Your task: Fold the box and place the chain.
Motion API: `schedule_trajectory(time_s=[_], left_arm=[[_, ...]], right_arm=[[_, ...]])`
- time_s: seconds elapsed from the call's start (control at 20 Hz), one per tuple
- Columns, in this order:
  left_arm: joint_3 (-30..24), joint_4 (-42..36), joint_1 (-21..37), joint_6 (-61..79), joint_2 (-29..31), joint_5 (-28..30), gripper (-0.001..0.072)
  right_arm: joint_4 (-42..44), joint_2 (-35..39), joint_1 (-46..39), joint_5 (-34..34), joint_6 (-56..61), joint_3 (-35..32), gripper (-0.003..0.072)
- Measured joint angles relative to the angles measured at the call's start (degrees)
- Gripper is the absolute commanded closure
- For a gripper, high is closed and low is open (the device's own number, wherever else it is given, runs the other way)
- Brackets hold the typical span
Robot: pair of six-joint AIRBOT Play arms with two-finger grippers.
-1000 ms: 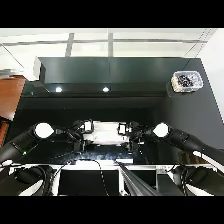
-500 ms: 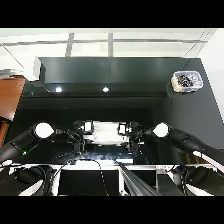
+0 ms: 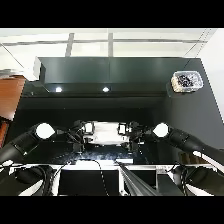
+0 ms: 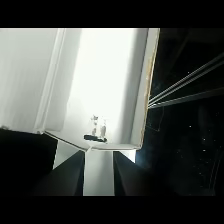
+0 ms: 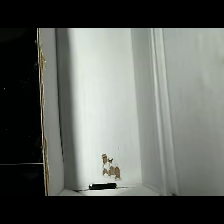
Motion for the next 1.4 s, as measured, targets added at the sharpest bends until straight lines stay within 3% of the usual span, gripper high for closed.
schedule_trajectory(time_s=[0.1, 0.25, 0.7, 0.75, 0.85, 1.15, 1.2, 1.25, 1.3, 1.4], left_arm=[[0.0, 0.0, -1.3, 0.0, -0.4, 1.3, 0.0554], [0.0, -0.2, -3.5, 0.0, -1.6, 3.8, 0.0573], [0.0, -3.8, -5.3, -0.4, -2.4, 7.5, 0.0572], [0.0, -4.0, -5.4, -0.4, -2.4, 7.2, 0.0555], [0.0, -4.2, -5.4, -0.4, -2.4, 7.0, 0.038], [0.0, -4.3, -5.4, -0.5, -2.4, 6.8, 0.0352], [0.0, -4.5, -5.4, -0.6, -2.4, 6.8, 0.0366], [0.0, -4.5, -5.4, -0.6, -2.4, 6.7, 0.0488], [0.0, -4.5, -5.4, -0.6, -2.4, 6.8, 0.0515], [0.0, -4.7, -5.4, -0.6, -2.4, 6.6, 0.0327]], right_arm=[[0.0, 0.0, 0.0, 0.0, 0.0, 0.0, 0.0276], [0.0, 0.0, 0.0, 0.0, 0.0, 0.0, 0.0276], [0.0, 0.0, 0.0, 0.0, 0.0, 0.0, 0.0276], [0.0, 0.0, 0.0, 0.0, 0.0, 0.0, 0.0276], [0.0, 0.0, 0.0, 0.0, 0.0, 0.0, 0.0277], [0.0, 0.0, 0.0, 0.0, 0.0, 0.0, 0.0276], [0.0, 0.0, 0.0, 0.0, 0.0, 0.0, 0.0277], [0.0, 0.0, 0.0, 0.0, 0.0, 0.0, 0.0276], [0.0, 0.0, 0.0, 0.0, 0.0, 0.0, 0.0276], [0.0, 0.0, 0.0, 0.0, 0.0, 0.0, 0.0276]])
